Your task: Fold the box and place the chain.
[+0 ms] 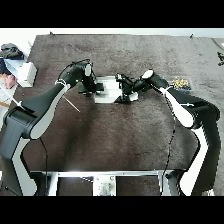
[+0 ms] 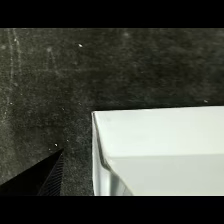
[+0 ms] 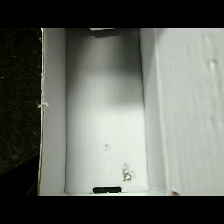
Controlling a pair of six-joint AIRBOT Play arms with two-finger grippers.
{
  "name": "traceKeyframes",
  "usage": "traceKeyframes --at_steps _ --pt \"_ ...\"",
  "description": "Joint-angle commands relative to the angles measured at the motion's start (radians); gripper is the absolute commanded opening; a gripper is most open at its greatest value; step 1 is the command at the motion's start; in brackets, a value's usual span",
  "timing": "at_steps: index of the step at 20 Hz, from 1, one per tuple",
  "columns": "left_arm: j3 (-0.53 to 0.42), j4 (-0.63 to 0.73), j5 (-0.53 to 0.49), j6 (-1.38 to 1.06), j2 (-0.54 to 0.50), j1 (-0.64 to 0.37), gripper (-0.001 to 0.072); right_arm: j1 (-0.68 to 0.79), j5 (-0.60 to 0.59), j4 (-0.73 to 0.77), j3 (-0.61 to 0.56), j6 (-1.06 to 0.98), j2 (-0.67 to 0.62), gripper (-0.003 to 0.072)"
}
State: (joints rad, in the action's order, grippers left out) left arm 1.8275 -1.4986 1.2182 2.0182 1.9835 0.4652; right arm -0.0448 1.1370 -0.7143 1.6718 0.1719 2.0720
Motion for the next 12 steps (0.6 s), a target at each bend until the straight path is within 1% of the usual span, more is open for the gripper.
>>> traceKeyframes --at_steps 1,5,6,7,12 --pt "0.005 -0.015 -0.008 0.009 0.016 0.002 0.0417 -0.001 0.0 0.0 0.0 0.0 0.001 0.0536" --pt "0.005 -0.042 -0.002 0.017 0.018 0.002 0.0415 -0.001 0.0 0.0 0.0 0.0 0.001 0.0535" --pt "0.005 -0.045 -0.001 0.018 0.018 0.002 0.039 -0.001 0.0 0.0 0.0 0.0 0.001 0.0536" --pt "0.005 -0.048 0.0 0.018 0.018 0.002 0.0348 -0.001 0.0 0.0 0.0 0.0 0.001 0.0536" --pt "0.005 -0.048 0.005 0.016 0.018 0.002 0.0346 -0.001 0.0 0.0 0.0 0.0 0.001 0.0536"
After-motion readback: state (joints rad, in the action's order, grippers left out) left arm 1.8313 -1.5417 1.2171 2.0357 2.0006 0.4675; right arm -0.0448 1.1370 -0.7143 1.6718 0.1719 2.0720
